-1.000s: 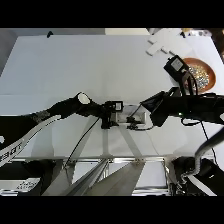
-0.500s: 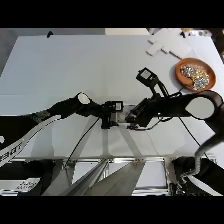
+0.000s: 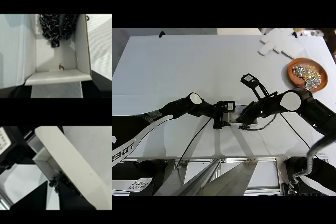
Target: Fold the box and place the chain.
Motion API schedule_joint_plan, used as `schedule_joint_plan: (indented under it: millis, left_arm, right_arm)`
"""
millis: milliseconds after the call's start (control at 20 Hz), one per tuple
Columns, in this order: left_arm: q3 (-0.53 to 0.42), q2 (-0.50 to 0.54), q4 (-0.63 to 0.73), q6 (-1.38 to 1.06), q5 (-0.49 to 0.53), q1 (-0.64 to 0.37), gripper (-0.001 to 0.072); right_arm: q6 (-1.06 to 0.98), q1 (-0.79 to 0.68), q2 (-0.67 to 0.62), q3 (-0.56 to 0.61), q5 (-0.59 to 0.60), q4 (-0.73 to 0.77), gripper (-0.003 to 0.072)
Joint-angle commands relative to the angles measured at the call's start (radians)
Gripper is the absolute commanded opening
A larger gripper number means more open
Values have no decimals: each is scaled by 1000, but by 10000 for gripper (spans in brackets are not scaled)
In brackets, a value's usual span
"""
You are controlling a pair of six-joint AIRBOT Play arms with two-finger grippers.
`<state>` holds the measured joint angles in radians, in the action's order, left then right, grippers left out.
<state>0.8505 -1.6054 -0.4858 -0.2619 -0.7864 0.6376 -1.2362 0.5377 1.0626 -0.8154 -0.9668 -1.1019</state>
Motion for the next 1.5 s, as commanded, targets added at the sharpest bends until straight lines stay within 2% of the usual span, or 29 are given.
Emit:
schedule_joint_plan:
  millis: [0,150,250,350,450,650,750,900,1050,1250,1450]
  left_arm:
    - [0,0,0,0,1,0,255]
    - [0,1,0,0,0,0,255]
    - [0,1,0,0,0,0,255]
    - [0,1,0,0,0,0,255]
    - [0,1,0,0,0,0,255]
    - [0,1,0,0,0,0,255]
    - [0,1,0,0,0,0,255]
    - [0,1,0,0,0,0,255]
    - [0,1,0,0,0,0,255]
    - [0,1,0,0,0,0,255]
    - [0,1,0,0,0,0,255]
  right_arm:
    - [-74,8,30,0,23,0,248]
    - [-91,10,28,0,64,-7,253]
    - [-167,27,21,0,69,-33,296]
    - [-265,104,-4,0,68,-143,298]
    - [-443,221,-16,0,47,-321,299]
    - [-811,409,-15,0,-88,-605,299]
    - [-932,457,-15,0,-128,-668,299]
    - [-1030,496,-15,26,-133,-673,299]
    - [-1126,538,-15,111,-104,-673,299]
    - [-1202,546,-11,193,88,-674,299]
    - [-1212,546,43,194,150,-675,297]
